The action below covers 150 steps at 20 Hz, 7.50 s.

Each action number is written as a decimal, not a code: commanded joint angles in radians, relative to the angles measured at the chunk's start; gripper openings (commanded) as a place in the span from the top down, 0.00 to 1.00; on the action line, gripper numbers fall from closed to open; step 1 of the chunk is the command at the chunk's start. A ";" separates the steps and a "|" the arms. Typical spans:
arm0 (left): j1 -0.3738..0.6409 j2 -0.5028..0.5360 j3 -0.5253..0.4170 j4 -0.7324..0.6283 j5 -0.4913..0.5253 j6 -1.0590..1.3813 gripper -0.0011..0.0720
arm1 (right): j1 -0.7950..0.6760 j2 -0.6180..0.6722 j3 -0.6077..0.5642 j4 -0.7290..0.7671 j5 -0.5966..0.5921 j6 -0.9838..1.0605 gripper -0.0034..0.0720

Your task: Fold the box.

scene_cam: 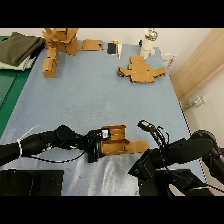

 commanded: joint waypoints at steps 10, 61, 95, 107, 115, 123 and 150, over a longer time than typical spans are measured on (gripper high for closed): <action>0.000 0.000 0.000 0.000 0.000 0.000 0.27 | 0.001 0.001 0.001 0.002 -0.005 0.035 0.00; 0.001 0.130 -0.057 0.286 -0.052 -0.220 0.27 | 0.035 -0.562 0.038 0.226 0.643 -0.031 0.95; 0.000 0.130 -0.066 0.280 -0.055 -0.224 0.27 | 0.239 -0.330 -0.032 -0.345 0.547 -0.643 0.29; 0.000 0.130 -0.066 0.280 -0.055 -0.224 0.27 | 0.240 -0.330 -0.020 -0.163 0.569 -0.849 0.69; 0.000 0.130 -0.066 0.280 -0.055 -0.224 0.27 | 0.240 -0.361 -0.020 -0.108 0.594 -0.877 0.69; 0.000 0.130 -0.066 0.280 -0.055 -0.224 0.27 | 0.240 -0.400 -0.020 -0.075 0.611 -0.922 0.32; 0.000 0.130 -0.066 0.280 -0.055 -0.224 0.27 | -0.016 -0.252 -0.089 -0.597 0.267 0.623 0.95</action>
